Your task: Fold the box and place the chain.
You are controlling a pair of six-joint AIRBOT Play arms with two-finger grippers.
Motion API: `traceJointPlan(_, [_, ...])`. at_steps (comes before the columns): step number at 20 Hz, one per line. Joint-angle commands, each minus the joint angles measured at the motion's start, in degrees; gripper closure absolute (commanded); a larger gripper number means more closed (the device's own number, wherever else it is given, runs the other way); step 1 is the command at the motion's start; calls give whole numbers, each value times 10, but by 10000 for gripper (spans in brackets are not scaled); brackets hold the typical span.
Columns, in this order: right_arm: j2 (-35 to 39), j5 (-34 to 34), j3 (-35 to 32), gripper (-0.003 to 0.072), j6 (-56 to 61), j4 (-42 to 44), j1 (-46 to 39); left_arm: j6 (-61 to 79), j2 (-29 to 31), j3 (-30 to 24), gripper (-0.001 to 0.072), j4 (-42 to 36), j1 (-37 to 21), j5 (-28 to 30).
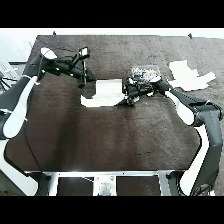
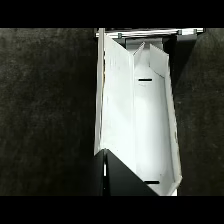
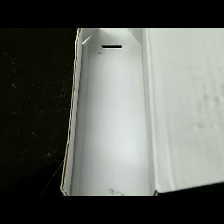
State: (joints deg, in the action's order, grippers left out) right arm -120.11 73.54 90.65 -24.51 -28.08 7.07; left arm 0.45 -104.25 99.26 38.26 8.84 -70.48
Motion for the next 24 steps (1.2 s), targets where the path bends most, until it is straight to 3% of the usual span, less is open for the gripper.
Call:
traceJointPlan(1, [0,0,0,165,0,0,0,-17,39,-9,695,25,-2,-19])
traceJointPlan(5, [0,0,0,165,0,0,0,-13,50,-82,695,25,-1,2])
traceJointPlan(9, [0,0,0,166,0,0,0,53,50,-175,695,-33,-1,80])
traceJointPlan(13, [0,0,0,165,0,0,0,90,53,-200,694,-90,-1,83])
traceJointPlan(18, [0,0,0,165,0,0,0,68,111,-209,695,-75,-1,118])
traceJointPlan(21, [0,0,0,165,0,0,0,66,169,-277,695,-74,-1,175])
traceJointPlan(24, [0,0,0,166,0,0,0,66,174,-344,689,-66,-2,201])
